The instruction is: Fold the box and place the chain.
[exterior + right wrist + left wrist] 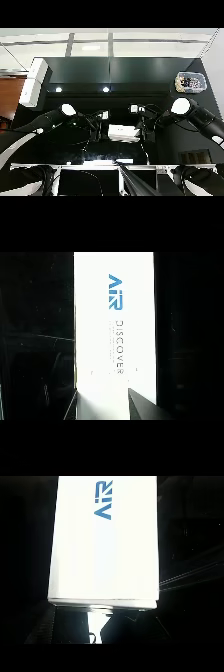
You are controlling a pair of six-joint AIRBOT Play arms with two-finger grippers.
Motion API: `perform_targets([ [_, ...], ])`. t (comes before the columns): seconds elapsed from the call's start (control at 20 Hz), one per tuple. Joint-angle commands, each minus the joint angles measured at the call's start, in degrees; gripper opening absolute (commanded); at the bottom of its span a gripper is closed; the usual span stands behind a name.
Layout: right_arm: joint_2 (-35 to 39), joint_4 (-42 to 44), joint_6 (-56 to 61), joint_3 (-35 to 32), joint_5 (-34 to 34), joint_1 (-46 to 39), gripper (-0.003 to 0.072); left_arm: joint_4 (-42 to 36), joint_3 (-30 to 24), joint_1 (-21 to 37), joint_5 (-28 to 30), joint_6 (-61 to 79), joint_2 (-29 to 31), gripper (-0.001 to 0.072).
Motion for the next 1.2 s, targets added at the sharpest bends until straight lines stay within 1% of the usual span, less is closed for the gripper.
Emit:
perform_targets([
  [0.0,0.0,0.26,0.0,0.04,-0.79,0.02,0.0384,0.04,-0.02,0.02,-0.02,0.13,-0.04,0.0481],
  [0.4,-0.44,0.24,0.02,0.02,-0.76,0.04,0.0384,0.02,-0.02,0.02,0.0,0.13,-0.04,0.0481],
  [0.6,-0.72,0.09,0.02,-1.79,-1.84,0.04,0.0384,0.02,-0.02,0.02,0.0,0.13,-0.04,0.0482],
  [0.8,-0.68,0.87,0.28,-1.84,-2.03,0.02,0.0384,0.02,-0.02,0.02,-0.02,0.13,-0.04,0.0482],
  [0.9,-0.48,0.66,3.08,-1.55,-1.84,0.0,0.0384,0.02,-0.02,0.02,0.0,0.13,-0.04,0.0481],
  [1.0,0.07,0.63,7.26,-0.22,-0.09,-0.02,0.0384,0.04,-0.02,0.02,-0.02,0.13,-0.04,0.0481],
  [1.15,2.14,0.31,19.76,2.29,3.87,-0.04,0.0384,0.04,-0.02,0.02,0.0,0.11,-0.04,0.0481],
])
